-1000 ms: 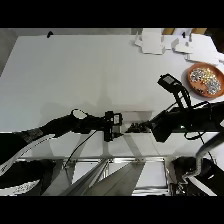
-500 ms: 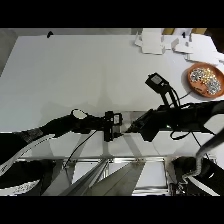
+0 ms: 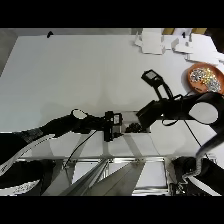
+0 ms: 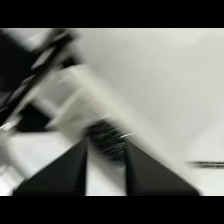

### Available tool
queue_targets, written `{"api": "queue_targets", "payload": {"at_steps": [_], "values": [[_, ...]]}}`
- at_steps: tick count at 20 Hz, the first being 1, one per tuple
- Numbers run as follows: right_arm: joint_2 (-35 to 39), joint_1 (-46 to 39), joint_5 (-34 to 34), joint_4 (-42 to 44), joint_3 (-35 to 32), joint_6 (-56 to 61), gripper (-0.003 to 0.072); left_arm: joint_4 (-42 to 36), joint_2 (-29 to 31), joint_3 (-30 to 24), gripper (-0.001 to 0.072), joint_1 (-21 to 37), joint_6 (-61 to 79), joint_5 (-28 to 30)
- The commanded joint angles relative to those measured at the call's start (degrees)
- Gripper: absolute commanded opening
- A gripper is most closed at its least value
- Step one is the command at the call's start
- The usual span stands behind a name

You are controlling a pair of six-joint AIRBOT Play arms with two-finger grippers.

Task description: Fold the box and place the chain.

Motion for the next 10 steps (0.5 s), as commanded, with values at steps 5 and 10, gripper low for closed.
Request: {"api": "queue_targets", "payload": {"at_steps": [5,10], "values": [[-7.1,-23.3,-2.5,-9.3,0.5,1.1,0.0039,0.0,0.0,0.0,0.0209,0.0,0.0,0.0],[-18.8,-29.9,-2.2,-9.7,-0.9,1.1,0.0018,0.0,0.0,0.0,0.0209,0.0,0.0,0.0]]}}
